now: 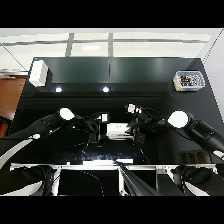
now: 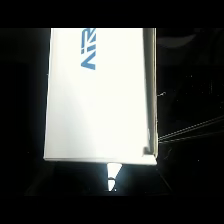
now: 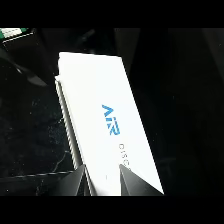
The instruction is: Fold the box and place the chain.
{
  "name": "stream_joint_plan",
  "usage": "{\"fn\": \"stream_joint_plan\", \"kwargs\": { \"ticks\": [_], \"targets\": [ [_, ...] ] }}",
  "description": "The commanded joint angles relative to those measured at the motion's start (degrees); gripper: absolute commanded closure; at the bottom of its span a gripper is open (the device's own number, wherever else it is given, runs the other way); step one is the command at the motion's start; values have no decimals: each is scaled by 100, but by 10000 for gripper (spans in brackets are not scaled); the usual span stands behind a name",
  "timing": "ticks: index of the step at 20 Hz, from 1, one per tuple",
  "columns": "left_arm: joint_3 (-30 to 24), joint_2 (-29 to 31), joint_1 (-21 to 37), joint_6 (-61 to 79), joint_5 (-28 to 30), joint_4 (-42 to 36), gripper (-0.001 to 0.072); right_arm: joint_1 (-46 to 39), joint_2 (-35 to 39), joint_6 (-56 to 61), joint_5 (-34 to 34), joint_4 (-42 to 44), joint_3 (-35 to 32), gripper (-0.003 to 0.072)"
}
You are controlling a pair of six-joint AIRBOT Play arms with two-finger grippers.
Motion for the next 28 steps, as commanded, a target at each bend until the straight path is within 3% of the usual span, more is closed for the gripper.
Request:
{"fn": "stream_joint_plan", "kwargs": {
  "ticks": [1, 24, 25, 28],
  "targets": [
    [2, -4, -2, -2, 7, -2, 286, 7, -2, 0, 31, -22, 0, 443],
    [2, -4, -2, -2, 7, -2, 286, 9, -155, 173, -22, 0, -2, 441],
    [2, -4, -2, -2, 7, -2, 287, 9, -175, 181, -24, 0, -2, 380],
    [2, -4, -2, -2, 7, -2, 286, 9, -188, 216, -28, -4, -26, 371]
  ]
}}
